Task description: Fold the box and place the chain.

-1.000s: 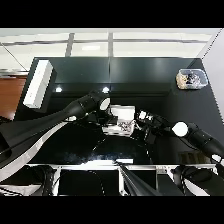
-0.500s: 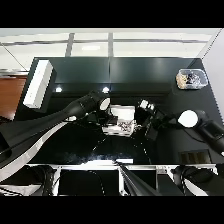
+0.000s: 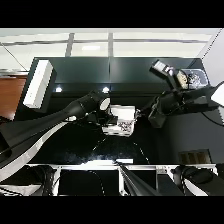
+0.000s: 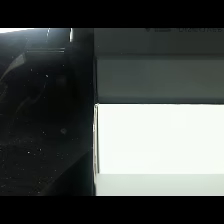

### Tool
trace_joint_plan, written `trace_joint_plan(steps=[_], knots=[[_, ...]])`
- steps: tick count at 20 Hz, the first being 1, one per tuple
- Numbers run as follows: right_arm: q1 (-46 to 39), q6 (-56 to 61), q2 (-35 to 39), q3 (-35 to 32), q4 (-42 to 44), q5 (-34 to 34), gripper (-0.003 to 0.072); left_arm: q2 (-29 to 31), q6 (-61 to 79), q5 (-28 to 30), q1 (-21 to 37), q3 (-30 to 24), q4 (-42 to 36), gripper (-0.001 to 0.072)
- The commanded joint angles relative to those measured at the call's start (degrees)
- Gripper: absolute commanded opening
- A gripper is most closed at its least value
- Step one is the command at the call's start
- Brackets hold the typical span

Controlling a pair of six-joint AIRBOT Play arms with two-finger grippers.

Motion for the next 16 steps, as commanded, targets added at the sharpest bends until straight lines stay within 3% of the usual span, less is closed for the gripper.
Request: trace_joint_plan(steps=[1,3,5,12,14,16], knots=[[0.02,1.68,0.07,2.54,11.06,-2.45,0.0006,-0.02,0.00,0.02,0.02,0.00,0.00,0.0030],[0.02,1.66,0.07,2.54,13.92,-5.66,0.0006,-0.02,0.00,0.04,0.02,0.00,0.00,0.0030],[0.04,1.97,-0.31,1.68,10.45,-6.23,0.0006,-0.02,0.00,0.04,0.02,0.00,0.00,0.0030],[1.88,6.86,-5.66,-10.36,11.45,-13.38,0.0018,-0.02,0.00,0.04,0.02,0.00,0.02,0.0030],[1.55,8.24,-6.16,-10.60,9.20,-13.29,0.0318,-0.02,0.00,0.02,0.02,0.00,0.02,0.0030],[-1.44,9.75,-5.86,-9.62,5.33,-10.23,0.0320,-0.02,0.00,0.02,0.02,0.00,0.02,0.0030]])
